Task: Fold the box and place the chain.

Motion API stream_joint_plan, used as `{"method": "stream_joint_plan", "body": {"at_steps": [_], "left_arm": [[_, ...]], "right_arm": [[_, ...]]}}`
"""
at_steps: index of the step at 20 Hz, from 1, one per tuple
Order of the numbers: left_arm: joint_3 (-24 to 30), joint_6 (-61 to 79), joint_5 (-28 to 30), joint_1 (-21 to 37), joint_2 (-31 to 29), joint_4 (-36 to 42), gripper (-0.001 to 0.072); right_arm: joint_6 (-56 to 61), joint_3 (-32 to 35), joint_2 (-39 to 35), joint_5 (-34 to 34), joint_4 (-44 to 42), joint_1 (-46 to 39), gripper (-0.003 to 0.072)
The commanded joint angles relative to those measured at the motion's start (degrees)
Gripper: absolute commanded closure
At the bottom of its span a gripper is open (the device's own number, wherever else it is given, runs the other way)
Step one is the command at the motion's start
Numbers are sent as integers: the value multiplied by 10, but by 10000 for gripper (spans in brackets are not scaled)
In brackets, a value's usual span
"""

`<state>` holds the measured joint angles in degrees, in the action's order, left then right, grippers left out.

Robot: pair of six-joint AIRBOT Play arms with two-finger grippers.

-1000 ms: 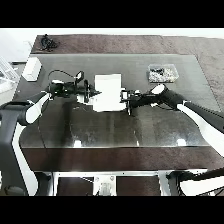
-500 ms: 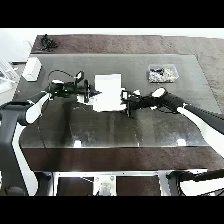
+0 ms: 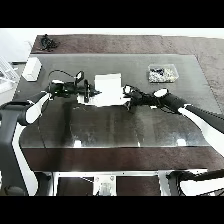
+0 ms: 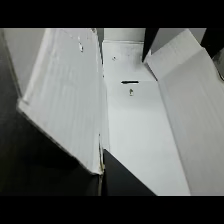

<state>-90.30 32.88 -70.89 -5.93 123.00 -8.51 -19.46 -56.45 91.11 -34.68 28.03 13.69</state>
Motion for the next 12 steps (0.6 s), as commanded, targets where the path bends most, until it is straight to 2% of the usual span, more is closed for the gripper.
{"method": "stream_joint_plan", "body": {"at_steps": [1, 4, 8, 10, 12], "left_arm": [[0, 0, 0, 0, 0, 0, 689], [0, 0, 0, 0, 0, 0, 689], [0, 0, 0, 0, 0, 0, 689], [0, 0, -1, 0, 0, -1, 689], [0, 0, -1, 0, 0, -1, 689]], "right_arm": [[-27, -12, -1, 1, -36, -12, 112], [-27, -31, -1, -16, -36, -25, 110], [-15, -79, 19, -134, -36, -55, 108], [1, -118, 56, -167, -36, -67, 53], [8, -150, 73, -191, -36, -79, 52]]}}
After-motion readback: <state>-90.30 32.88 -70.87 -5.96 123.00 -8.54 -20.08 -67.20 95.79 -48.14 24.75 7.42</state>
